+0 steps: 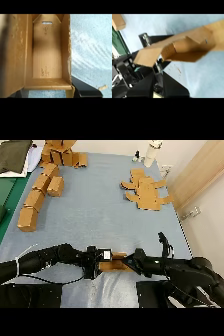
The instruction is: Fold the box.
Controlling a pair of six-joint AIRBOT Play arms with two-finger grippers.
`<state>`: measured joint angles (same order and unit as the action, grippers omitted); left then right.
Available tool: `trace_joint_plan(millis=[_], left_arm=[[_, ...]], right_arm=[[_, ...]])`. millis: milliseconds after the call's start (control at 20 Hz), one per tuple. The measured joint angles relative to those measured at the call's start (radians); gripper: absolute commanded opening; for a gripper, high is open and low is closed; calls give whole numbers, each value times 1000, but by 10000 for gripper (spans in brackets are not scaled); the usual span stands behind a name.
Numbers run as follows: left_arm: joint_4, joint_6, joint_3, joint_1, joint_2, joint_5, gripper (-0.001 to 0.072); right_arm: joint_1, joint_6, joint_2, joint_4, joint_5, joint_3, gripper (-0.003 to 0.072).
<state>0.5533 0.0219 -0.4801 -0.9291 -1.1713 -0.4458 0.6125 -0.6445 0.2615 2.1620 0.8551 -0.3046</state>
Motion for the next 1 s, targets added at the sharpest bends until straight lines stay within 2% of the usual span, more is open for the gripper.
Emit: trace_joint_plan(millis=[200, 300, 500, 700, 1000], left_arm=[[0, 0, 0, 0, 0, 0, 524], [0, 0, 0, 0, 0, 0, 524], [0, 0, 0, 0, 0, 0, 524], [0, 0, 0, 0, 0, 0, 524], [-1, 3, 0, 0, 0, 1, 524]], right_arm=[[-7, -129, 189, 39, -111, -3, 151], [-12, -208, 299, 55, -177, -19, 12], [-56, -355, 479, 68, -236, -77, 2], [-85, -472, 631, 69, -219, -118, 2], [-95, -587, 768, 66, -199, -132, 1]])
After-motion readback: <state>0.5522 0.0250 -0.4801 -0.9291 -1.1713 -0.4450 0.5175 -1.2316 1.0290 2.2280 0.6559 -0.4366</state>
